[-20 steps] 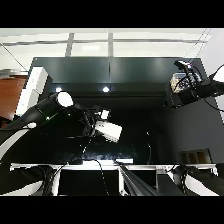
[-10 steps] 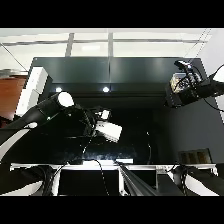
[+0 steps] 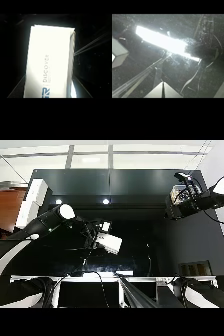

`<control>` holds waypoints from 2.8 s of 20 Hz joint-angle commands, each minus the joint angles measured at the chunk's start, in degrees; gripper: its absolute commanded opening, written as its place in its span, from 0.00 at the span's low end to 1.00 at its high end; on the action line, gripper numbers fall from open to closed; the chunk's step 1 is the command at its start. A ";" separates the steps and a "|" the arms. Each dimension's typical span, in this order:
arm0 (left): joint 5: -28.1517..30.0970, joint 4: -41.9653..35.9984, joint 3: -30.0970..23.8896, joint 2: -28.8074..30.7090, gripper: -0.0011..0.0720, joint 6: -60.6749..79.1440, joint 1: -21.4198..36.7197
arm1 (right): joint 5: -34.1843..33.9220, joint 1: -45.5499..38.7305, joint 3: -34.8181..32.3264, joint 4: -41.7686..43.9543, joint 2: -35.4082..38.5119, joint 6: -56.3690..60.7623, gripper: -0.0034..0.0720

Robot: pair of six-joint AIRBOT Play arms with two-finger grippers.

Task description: Fold the box and place the chain.

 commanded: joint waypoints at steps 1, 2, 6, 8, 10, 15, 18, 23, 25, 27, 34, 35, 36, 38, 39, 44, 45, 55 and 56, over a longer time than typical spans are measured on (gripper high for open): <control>1.05 0.04 0.00 -0.52 0.99 0.04 -0.22 | 0.00 -0.02 -0.04 0.02 0.02 0.02 0.08; 1.03 0.04 0.00 -0.83 0.99 -0.15 -0.24 | 0.02 -0.02 -0.04 0.02 0.02 0.02 0.08; 2.58 0.63 -0.02 -2.69 0.99 -3.41 -1.70 | -0.15 -0.02 -0.04 0.02 0.02 0.02 0.08; 5.11 2.75 -0.02 -2.99 0.99 -6.05 -3.02 | -0.24 -0.02 -0.04 0.00 0.02 0.00 0.08; 6.43 4.87 -0.02 -2.99 0.99 -9.60 -3.54 | -0.37 -0.02 -0.04 -0.15 0.02 0.00 0.08; 6.27 7.04 -1.57 -2.97 0.99 -12.15 -3.67 | -1.09 -0.04 -0.04 -0.59 0.02 0.00 0.08; 5.46 7.30 -1.73 -2.78 0.55 -15.80 -3.63 | -1.46 -0.04 -0.04 -0.59 0.02 -0.02 0.08; 1.79 7.72 -0.87 -0.17 0.40 -22.23 -2.21 | -2.36 -0.04 -0.04 -0.57 0.02 -0.02 0.08; -0.79 7.96 -0.90 2.12 0.40 -27.23 -0.07 | -2.45 -0.04 -0.04 -0.57 0.02 -0.02 0.08; -2.95 8.68 -0.90 5.09 0.40 -32.94 2.75 | -2.73 -0.02 -0.04 -0.55 0.02 -0.02 0.08; -12.76 18.97 -3.13 18.84 0.40 -51.23 15.96 | -4.07 -0.02 -0.04 -0.55 0.02 -0.92 0.08; -13.70 19.65 -4.55 21.27 0.40 -52.61 18.38 | -4.07 -0.02 -0.04 -0.44 0.02 -0.90 0.08; -14.58 19.91 -6.40 24.09 0.42 -54.07 21.31 | -4.13 -0.02 -0.04 -0.35 0.02 -0.90 0.08; -16.72 19.89 -10.27 30.05 0.43 -55.58 27.41 | -4.74 -0.02 -0.04 -0.35 0.02 -0.92 0.08; -17.99 19.96 -12.04 33.03 0.42 -55.63 30.53 | -5.14 -0.02 -0.04 -0.33 0.02 -0.92 0.08; -20.79 24.63 -19.37 46.75 0.42 -55.60 52.76 | -6.62 -0.02 -0.04 0.66 0.02 -2.40 0.08; -20.63 24.20 -19.85 47.80 0.42 -55.60 57.33 | -6.82 0.00 -0.04 0.85 0.02 -2.73 0.08; -13.35 26.21 -19.76 40.59 0.42 -54.86 79.54 | -7.48 0.00 -0.04 1.22 0.02 -2.80 0.08; -11.26 27.21 -19.76 39.52 0.42 -54.27 79.54 | -7.48 0.00 -0.04 1.22 0.02 -2.78 0.08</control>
